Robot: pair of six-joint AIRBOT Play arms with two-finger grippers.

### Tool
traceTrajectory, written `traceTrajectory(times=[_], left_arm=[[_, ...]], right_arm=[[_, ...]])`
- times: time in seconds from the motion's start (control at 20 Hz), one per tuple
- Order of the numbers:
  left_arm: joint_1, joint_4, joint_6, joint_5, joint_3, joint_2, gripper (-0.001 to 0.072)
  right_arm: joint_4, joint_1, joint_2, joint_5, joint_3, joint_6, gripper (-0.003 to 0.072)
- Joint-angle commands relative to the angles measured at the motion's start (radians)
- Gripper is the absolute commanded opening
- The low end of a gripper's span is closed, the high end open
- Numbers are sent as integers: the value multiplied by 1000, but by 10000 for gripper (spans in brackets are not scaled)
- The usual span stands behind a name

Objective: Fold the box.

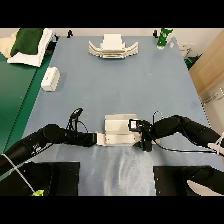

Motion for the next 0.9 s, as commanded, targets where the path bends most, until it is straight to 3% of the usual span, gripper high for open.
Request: traceTrajectory(times=[0.0, 0.1, 0.15, 0.2, 0.65, 0.85], left_arm=[[-12, -10, 3, -1, 43, 17, 13], [-12, -16, 2, -10, 65, 25, 47], [-12, -26, -1, -23, 77, 25, 284], [-12, -34, 0, -29, 90, 25, 422], [-17, -56, 18, -5, 105, -24, 402], [-99, -35, -32, -7, 122, -62, 400]], right_arm=[[0, 0, -1, 0, 0, 0, 583], [0, 0, 0, 0, 0, 0, 583], [0, 0, -1, 0, 1, 0, 583], [0, 0, -1, 0, 0, 0, 583], [0, 0, 0, 0, 0, 0, 583], [0, 0, 0, 0, 0, 0, 583]])
